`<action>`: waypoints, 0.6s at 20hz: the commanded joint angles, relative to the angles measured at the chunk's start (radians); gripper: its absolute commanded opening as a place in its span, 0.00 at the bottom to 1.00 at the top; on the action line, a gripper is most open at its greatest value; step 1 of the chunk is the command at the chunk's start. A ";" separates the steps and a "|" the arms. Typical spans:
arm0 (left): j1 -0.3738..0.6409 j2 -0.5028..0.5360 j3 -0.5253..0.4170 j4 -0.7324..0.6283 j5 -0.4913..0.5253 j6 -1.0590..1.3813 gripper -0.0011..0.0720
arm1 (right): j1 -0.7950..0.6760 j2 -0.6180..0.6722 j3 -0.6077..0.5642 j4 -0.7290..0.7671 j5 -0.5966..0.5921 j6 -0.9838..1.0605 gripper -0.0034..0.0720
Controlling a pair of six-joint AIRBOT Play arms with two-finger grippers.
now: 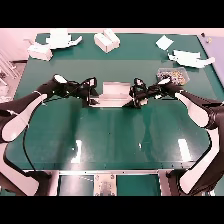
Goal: Fold the box and place the chain.
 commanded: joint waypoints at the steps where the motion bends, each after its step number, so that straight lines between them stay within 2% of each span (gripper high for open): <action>1: 0.000 0.000 0.000 0.027 -0.006 0.001 0.65 | 0.001 0.000 0.000 0.000 0.000 0.000 0.79; 12: 0.000 0.000 0.000 -0.009 -0.007 0.028 0.65 | 0.001 0.000 0.000 0.000 0.000 0.000 0.79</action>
